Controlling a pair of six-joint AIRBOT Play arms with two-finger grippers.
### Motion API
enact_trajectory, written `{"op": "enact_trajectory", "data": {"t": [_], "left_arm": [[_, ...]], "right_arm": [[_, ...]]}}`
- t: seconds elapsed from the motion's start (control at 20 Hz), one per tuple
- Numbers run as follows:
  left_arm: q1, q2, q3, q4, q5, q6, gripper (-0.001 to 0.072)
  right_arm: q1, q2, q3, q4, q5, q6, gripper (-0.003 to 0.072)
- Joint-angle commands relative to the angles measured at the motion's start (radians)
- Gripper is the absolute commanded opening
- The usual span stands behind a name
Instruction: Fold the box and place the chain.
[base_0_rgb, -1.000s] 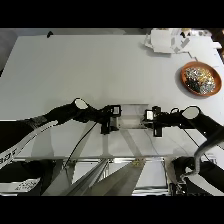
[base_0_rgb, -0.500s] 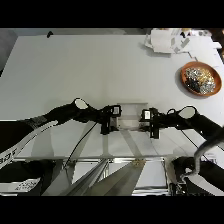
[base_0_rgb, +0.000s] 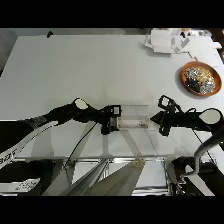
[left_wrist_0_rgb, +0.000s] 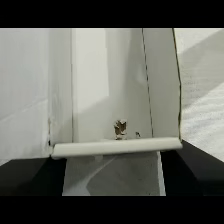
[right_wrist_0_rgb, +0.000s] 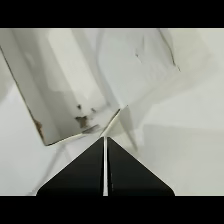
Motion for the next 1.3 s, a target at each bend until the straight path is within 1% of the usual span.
{"op": "enact_trajectory", "data": {"t": [0.0,0.1,0.15,0.2,0.25,0.35,0.5,0.6,0.7,0.9,0.95,1.15,1.25], "left_arm": [[0.001,0.001,0.0,0.002,-0.002,0.0,0.0141],[0.001,0.001,0.0,0.002,-0.002,0.0,0.0141],[0.001,0.001,0.0,0.002,-0.002,0.0,0.0141],[0.001,0.001,0.0,0.002,-0.002,0.0,0.0141],[0.001,0.001,0.0,0.002,-0.001,0.0,0.0141],[0.001,0.001,0.0,0.002,-0.002,0.0,0.0141],[0.001,0.001,0.0,0.002,-0.002,0.0,0.0141],[0.001,0.001,0.0,0.002,-0.002,0.0,0.0141],[0.001,0.001,0.0,0.002,-0.001,0.0,0.0141],[0.001,0.001,0.0,0.002,-0.002,0.0,0.0141],[0.001,0.001,0.0,0.002,-0.001,0.0,0.0141],[0.001,0.001,0.0,0.002,-0.002,0.0,0.0141],[0.001,0.001,0.0,0.002,-0.002,0.0,0.0141]], "right_arm": [[-0.022,0.04,0.0,-0.104,-0.036,0.38,0.002],[-0.023,0.04,0.0,-0.274,-0.117,0.651,0.002],[-0.023,0.04,0.0,-0.36,-0.139,0.76,0.002],[-0.022,0.04,0.0,-0.417,-0.151,0.835,0.002],[-0.023,0.039,0.0,-0.449,-0.16,0.891,0.0019],[-0.023,0.031,0.0,-0.465,-0.162,0.94,0.0019],[-0.034,-0.032,0.0,-0.479,-0.14,1.046,0.0019],[-0.077,-0.07,0.0,-0.467,-0.126,1.085,0.0019],[-0.117,-0.074,0.0,-0.406,-0.117,1.07,0.0019],[-0.125,-0.111,0.0,-0.157,0.005,0.949,0.0019],[-0.125,-0.134,0.0,-0.122,0.017,0.928,0.0019],[-0.125,-0.222,0.0,-0.121,0.024,0.929,0.0019],[-0.125,-0.243,0.0,-0.111,0.024,0.928,0.0019]]}}
